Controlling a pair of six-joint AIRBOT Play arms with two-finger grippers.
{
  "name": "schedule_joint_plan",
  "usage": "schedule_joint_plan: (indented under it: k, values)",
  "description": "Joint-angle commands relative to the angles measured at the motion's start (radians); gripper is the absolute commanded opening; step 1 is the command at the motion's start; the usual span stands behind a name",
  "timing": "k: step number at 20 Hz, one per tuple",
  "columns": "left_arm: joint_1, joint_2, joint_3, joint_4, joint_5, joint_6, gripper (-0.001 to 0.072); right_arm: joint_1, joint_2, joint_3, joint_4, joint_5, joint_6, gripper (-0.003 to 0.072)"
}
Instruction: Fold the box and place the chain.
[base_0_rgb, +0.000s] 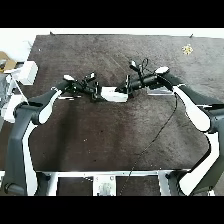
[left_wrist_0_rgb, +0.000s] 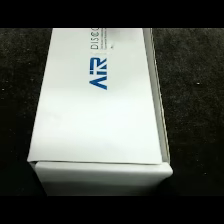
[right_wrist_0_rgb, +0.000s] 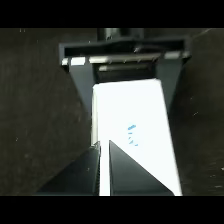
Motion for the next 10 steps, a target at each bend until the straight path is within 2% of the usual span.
schedule_joint_plan:
  k: [1,2,10]
  values:
    - [0.0,0.0,0.0,0.0,0.001,0.001,0.0352,0.02,-0.002,-0.001,-0.137,-0.074,0.066,0.0075]
    - [0.0,0.0,0.0,0.0,0.001,0.001,0.0352,0.021,-0.006,0.0,-0.149,-0.094,0.084,0.0004]
    - [0.0,0.0,0.0,0.0,0.001,0.001,0.0352,0.02,-0.032,0.0,-0.151,-0.066,0.092,0.0004]
